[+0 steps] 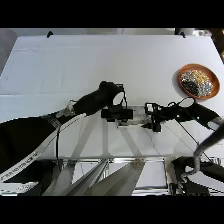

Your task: Fold the box and place the chain.

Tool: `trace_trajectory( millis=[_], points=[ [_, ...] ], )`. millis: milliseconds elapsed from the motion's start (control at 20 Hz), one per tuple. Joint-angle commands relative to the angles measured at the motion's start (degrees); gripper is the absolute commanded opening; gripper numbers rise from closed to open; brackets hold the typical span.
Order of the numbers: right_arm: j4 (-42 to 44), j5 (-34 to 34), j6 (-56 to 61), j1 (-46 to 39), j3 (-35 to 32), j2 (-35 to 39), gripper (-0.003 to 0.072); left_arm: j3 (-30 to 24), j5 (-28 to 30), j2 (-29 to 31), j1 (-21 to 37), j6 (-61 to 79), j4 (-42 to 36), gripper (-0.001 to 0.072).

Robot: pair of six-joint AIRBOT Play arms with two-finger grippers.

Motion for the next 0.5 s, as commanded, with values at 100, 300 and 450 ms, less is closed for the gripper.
trace_trajectory(
  millis=[100, 300, 450],
  points=[
    [0.0, 0.0, -0.1, 0.0, 0.1, 0.0, 0.0401, 0.0, -4.0, 5.4, 1.9, 16.6, -2.6, 0.0418],
    [0.0, 0.0, -0.1, 0.0, 0.1, 0.0, 0.0401, -0.5, -7.7, 11.4, 3.4, 33.6, -2.0, 0.0536],
    [0.0, 0.0, 0.0, 0.0, 0.1, 0.0, 0.0401, -4.4, -4.4, 18.9, 3.2, 52.8, -0.7, 0.0536]
  ],
)
